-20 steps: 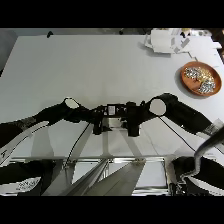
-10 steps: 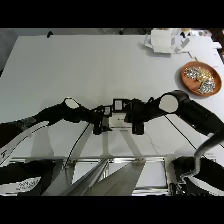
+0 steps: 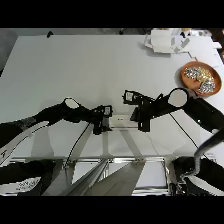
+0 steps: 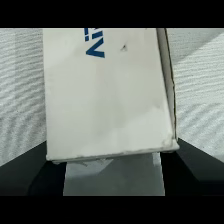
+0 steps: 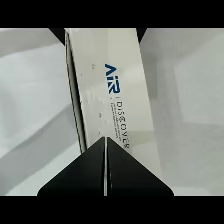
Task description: Fold the box and place the chain.
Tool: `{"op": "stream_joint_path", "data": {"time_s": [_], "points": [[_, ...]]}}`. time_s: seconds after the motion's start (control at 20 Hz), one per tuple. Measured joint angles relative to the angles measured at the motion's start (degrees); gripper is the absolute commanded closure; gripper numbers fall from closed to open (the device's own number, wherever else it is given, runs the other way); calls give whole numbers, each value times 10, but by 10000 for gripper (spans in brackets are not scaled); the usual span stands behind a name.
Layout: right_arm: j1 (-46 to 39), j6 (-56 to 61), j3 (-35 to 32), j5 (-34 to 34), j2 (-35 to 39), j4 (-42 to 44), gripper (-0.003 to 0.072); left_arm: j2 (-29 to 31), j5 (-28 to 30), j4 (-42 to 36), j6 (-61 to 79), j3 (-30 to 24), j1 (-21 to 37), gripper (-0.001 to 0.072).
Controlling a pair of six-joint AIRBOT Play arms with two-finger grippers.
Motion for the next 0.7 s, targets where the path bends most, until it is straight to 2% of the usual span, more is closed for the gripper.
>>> {"op": "stream_joint_path", "data": {"time_s": [0.7], "points": [[16, -14, -36, -44, 0, 43, 668, 0, 0, 0, 1, 0, 0, 504]]}}
